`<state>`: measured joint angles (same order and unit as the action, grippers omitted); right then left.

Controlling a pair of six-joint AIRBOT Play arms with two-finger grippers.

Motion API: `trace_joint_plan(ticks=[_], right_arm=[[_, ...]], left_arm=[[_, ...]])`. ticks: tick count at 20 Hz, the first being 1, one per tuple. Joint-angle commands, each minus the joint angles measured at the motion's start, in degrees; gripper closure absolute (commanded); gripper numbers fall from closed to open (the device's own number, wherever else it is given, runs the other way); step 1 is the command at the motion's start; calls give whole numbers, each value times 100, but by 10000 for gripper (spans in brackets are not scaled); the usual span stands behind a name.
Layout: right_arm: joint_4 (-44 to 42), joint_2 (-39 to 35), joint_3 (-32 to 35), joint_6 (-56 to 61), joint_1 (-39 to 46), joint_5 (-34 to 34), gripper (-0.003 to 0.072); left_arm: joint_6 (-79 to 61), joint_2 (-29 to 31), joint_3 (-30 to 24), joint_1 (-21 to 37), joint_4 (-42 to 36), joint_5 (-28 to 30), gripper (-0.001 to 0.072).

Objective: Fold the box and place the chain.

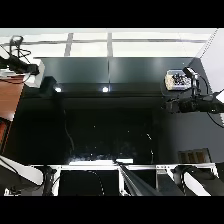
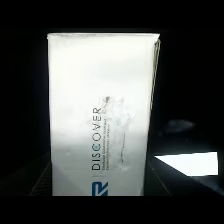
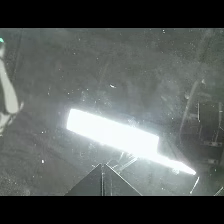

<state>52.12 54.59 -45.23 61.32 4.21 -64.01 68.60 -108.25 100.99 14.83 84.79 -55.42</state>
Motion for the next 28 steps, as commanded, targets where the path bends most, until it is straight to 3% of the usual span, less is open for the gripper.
trace_joint_plan(ticks=[1, 2, 3, 6, 7, 8, 9, 12, 15, 18, 20, 21, 24, 28], right_arm=[[-2, -2, 2, -2, -4, 9, 671], [-2, -2, 2, -4, -4, 20, 671], [-2, -2, 2, -4, -4, 22, 671], [-20, -2, 2, -7, -4, 127, 671], [-92, -2, 2, -33, -4, 199, 671], [-173, -2, 2, -37, -7, 271, 671], [-254, -2, 2, -83, -57, 332, 671], [-240, -2, 2, -437, -479, 476, 671], [-199, 0, 2, -494, -931, 999, 671], [-83, 28, 151, -479, -1174, 1847, 672], [74, 52, 463, -476, -1182, 2455, 672], [260, 57, 640, -476, -1180, 2774, 672], [807, 57, 870, -479, -1180, 2944, 671], [796, 57, 870, -479, -1182, 2804, 671]], left_arm=[[243, -610, 452, -2, -15, -50, 256], [339, -612, 575, -4, 2, -101, 79], [439, -608, 850, -13, 22, -317, -7], [918, -577, 2234, -24, 15, -1506, 7], [1252, -452, 2485, -26, -9, -1829, 111], [1582, -151, 2435, -24, -28, -2048, 455], [1751, 201, 2216, -28, -52, -2168, 685], [1759, 1895, 490, -229, -485, -1825, 685], [1379, 3816, -1633, -772, -1231, -785, 685], [1443, 5587, -4214, -1696, -756, 376, 685], [1462, 6400, -5855, -2074, -546, 968, 683], [1453, 6682, -6398, -2105, -533, 1029, 682], [1464, 7145, -7104, -2031, -535, 986, 682], [1456, 7239, -7121, -2020, -538, 988, 682]])
